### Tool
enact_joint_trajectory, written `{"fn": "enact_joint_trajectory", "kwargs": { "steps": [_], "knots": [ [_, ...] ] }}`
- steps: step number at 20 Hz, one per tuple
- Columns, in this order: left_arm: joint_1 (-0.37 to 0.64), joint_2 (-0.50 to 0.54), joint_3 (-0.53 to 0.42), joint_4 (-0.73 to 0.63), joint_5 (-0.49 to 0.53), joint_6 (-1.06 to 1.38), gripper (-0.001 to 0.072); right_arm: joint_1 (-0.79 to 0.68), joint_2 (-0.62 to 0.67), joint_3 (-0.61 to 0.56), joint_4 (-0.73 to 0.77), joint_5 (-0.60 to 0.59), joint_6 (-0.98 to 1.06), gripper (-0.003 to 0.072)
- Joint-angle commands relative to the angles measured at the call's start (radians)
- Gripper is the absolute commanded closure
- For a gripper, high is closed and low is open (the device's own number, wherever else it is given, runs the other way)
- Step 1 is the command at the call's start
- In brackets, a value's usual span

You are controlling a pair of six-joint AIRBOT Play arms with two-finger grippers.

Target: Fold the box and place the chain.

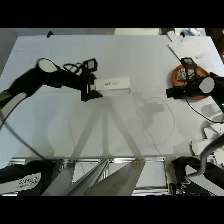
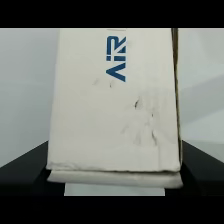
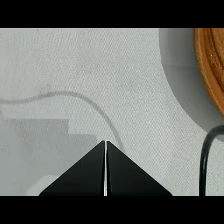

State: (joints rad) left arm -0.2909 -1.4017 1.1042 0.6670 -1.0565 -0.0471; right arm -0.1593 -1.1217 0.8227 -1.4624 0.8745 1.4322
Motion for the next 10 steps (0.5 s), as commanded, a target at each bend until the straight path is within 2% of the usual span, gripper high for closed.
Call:
{"fn": "enact_joint_trajectory", "kwargs": {
  "steps": [1, 4, 6, 8, 10],
  "knots": [
    [0.000, 0.174, 0.001, 0.008, 0.071, -0.170, 0.0706, -0.001, 0.001, 0.001, 0.000, 0.001, 0.000, 0.0674],
    [0.002, 0.315, 0.001, 0.077, 0.197, -0.347, 0.0706, -0.001, 0.001, 0.001, 0.000, 0.001, 0.000, 0.0674],
    [0.008, 0.397, 0.001, 0.187, 0.299, -0.552, 0.0705, -0.001, 0.001, 0.001, 0.000, 0.001, 0.000, 0.0674],
    [0.025, 0.461, 0.001, 0.355, 0.340, -0.719, 0.0705, -0.001, 0.001, 0.001, 0.000, 0.001, 0.000, 0.0674],
    [0.055, 0.498, 0.001, 0.536, 0.329, -0.897, 0.0705, -0.001, 0.001, 0.001, 0.000, 0.001, 0.000, 0.0674]
  ]
}}
